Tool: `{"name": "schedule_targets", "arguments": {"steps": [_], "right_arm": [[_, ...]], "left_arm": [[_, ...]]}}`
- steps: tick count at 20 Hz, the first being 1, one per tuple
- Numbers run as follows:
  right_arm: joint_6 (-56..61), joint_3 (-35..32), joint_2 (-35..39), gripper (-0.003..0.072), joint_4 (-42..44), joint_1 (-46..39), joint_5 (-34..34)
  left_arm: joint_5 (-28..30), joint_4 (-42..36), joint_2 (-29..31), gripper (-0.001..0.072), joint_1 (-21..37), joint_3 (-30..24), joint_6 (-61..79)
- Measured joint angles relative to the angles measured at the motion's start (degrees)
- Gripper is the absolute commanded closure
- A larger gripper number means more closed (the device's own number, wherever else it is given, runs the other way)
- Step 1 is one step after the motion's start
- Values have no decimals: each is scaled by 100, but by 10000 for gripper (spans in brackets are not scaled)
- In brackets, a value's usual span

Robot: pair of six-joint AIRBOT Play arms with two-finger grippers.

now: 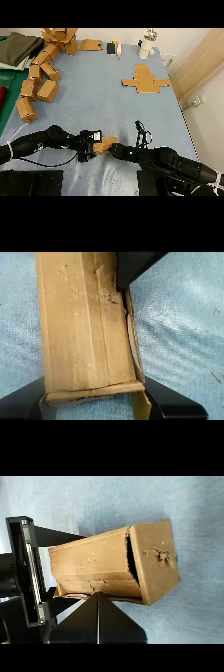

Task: Fold the box.

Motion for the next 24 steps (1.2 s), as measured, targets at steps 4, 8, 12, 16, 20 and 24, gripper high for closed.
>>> {"name": "schedule_targets", "arguments": {"steps": [4,8,12,16,20,24], "right_arm": [[0,0,-24,686,26,4,66],[2,-2,-28,686,72,4,120],[2,-2,-28,686,85,4,166],[2,-2,-28,686,103,4,175],[2,-2,-28,686,107,4,186],[2,-2,-28,686,109,4,192]], "left_arm": [[7,-7,0,93,0,0,-31],[37,-22,0,93,0,0,-52],[48,-24,0,91,0,0,-55],[44,-24,0,1,0,0,-57],[44,-24,0,-1,0,0,-55],[39,-22,0,-11,0,7,-136]]}}
